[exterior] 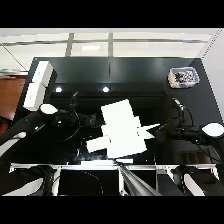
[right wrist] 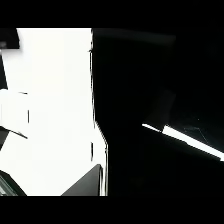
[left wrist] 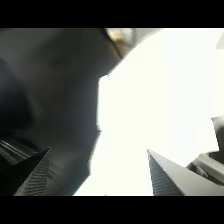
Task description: Fold the box and place the chain.
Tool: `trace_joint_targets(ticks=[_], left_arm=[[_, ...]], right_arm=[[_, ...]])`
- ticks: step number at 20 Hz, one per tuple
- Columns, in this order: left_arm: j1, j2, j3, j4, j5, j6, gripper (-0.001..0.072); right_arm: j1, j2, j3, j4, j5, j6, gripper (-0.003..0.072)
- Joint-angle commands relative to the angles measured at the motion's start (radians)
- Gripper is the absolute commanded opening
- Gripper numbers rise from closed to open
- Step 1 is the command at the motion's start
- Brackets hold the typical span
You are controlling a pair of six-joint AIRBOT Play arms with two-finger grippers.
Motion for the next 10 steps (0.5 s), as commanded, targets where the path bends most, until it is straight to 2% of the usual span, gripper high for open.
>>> trace_joint_targets(ticks=[1, 3, 6, 8, 9, 10], left_arm=[[-0.019, -0.146, 0.041, -0.131, -0.146, 0.189, 0.0702], [-0.055, -0.194, 0.064, -0.198, -0.152, 0.282, 0.0702], [-0.064, -0.257, 0.12, -0.167, -0.26, 0.388, 0.0677], [-0.055, -0.287, 0.151, -0.124, -0.322, 0.414, 0.0539], [-0.048, -0.295, 0.163, -0.098, -0.342, 0.42, 0.0499], [-0.042, -0.299, 0.172, -0.074, -0.356, 0.422, 0.0494]], right_arm=[[0.031, 0.006, -0.005, 0.006, -0.034, 0.0, 0.0041], [0.031, 0.006, -0.005, 0.005, -0.036, 0.0, 0.0041], [0.031, 0.006, -0.005, 0.005, -0.035, 0.004, 0.0041], [0.031, 0.006, -0.005, 0.005, -0.035, 0.004, 0.0041], [0.031, 0.006, -0.005, 0.005, -0.035, 0.004, 0.0041], [0.031, 0.006, -0.005, 0.005, -0.036, 0.004, 0.0041]])
